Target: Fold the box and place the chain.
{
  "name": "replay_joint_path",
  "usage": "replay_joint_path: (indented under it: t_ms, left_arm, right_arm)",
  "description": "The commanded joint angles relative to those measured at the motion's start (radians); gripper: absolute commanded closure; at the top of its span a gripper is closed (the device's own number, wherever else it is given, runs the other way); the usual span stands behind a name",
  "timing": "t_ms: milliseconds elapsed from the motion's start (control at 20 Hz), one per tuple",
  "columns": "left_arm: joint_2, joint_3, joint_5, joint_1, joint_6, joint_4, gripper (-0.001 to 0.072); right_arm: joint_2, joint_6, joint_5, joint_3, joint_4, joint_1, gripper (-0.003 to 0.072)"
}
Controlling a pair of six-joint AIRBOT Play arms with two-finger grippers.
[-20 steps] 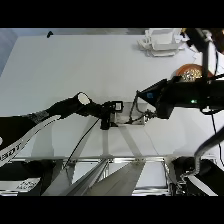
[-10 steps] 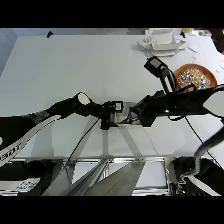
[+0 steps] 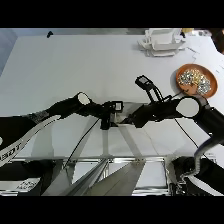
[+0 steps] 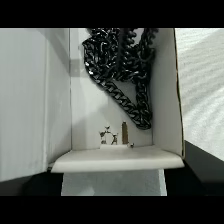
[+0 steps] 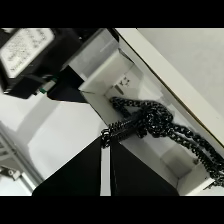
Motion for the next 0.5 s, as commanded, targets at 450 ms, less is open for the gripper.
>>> replay_joint_path:
  t_ms: [450]
  left_arm:
    - [0.000,0.000,0.000,0.000,0.000,0.000,0.0438]
  right_arm:
    - [0.099,0.057,-0.002,0.156,-0.091,-0.080,0.0513]
